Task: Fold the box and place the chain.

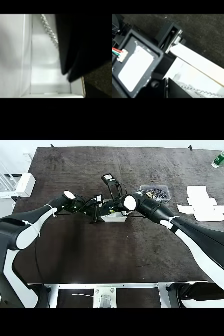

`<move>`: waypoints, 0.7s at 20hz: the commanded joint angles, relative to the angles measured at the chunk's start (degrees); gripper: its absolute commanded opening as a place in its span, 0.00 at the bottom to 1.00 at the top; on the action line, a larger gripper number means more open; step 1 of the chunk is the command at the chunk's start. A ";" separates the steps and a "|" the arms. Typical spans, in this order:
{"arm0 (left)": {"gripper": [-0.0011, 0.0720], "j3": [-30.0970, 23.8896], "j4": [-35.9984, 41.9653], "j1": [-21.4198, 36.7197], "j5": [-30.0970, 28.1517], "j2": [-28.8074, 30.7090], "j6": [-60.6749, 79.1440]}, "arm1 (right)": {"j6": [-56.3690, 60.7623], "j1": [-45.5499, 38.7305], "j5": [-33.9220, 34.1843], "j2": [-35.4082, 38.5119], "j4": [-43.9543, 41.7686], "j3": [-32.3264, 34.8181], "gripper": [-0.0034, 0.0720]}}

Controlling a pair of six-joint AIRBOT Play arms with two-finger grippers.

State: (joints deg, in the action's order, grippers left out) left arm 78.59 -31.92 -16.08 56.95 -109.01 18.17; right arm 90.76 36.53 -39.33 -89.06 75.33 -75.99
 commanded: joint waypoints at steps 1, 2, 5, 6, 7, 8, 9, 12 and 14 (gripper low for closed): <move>0.66 0.02 -0.02 0.00 0.07 0.00 0.02 | 0.07 -0.37 -1.88 0.37 2.03 0.02 0.25; 0.66 0.02 -0.02 0.00 0.07 0.02 0.02 | 0.04 -1.07 -2.29 0.74 2.19 0.02 0.45; 0.66 0.02 -0.02 0.00 0.07 0.02 0.02 | 0.02 -2.91 -2.86 3.91 2.75 0.02 0.48; 0.66 0.02 -0.02 0.00 0.07 0.02 0.00 | 0.02 -3.65 -3.87 5.55 3.89 0.02 0.48; 0.66 0.02 -0.02 0.00 0.07 0.02 0.00 | 0.02 -4.44 -5.38 7.17 5.33 0.02 0.48; 0.66 0.02 -0.02 0.00 0.07 0.02 0.00 | 0.07 -5.44 -7.19 8.87 7.28 0.09 0.48; 0.66 0.02 -0.02 0.00 0.07 0.02 0.00 | 0.42 -6.62 -8.41 10.36 9.07 0.57 0.48; 0.66 0.02 -0.02 0.00 0.07 0.02 0.00 | 2.43 -12.79 -8.70 13.77 11.28 4.52 0.49; 0.66 0.02 -0.02 0.00 0.07 0.00 0.02 | 4.76 -17.75 -7.08 13.86 11.30 7.21 0.49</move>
